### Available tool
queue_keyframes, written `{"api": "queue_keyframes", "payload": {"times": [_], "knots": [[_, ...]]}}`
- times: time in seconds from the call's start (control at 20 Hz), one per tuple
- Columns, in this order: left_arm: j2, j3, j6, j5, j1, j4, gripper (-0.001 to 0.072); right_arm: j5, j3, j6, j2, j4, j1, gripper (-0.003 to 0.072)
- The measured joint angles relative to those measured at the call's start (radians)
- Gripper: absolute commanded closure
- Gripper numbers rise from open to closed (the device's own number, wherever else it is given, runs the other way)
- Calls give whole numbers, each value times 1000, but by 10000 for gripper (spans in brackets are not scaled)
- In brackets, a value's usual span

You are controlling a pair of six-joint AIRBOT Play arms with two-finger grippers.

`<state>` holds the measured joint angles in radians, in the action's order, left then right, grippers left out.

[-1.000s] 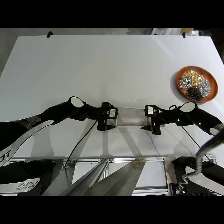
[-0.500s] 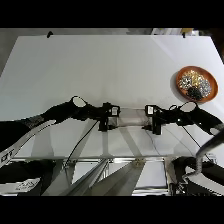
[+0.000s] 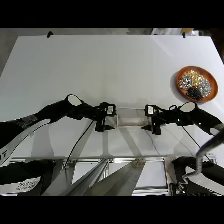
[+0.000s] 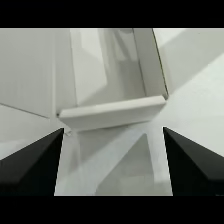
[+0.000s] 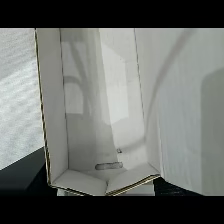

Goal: Fold the box and place the chain.

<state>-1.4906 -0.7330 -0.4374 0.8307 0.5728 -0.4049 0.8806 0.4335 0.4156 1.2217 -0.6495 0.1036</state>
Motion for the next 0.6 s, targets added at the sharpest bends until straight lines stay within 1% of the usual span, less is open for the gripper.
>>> {"api": "queue_keyframes", "payload": {"times": [0.15, 0.4, 0.6], "knots": [[2, 28, 0, -6, 8, 8, 3, 0, 0, 0, 0, -1, 0, 283], [2, 42, -11, -73, 37, 91, 0, 0, 0, 0, 0, -1, 0, 283], [2, 44, -23, -88, 44, 137, 0, 1, 0, 3, 0, -2, 0, 283]]}}
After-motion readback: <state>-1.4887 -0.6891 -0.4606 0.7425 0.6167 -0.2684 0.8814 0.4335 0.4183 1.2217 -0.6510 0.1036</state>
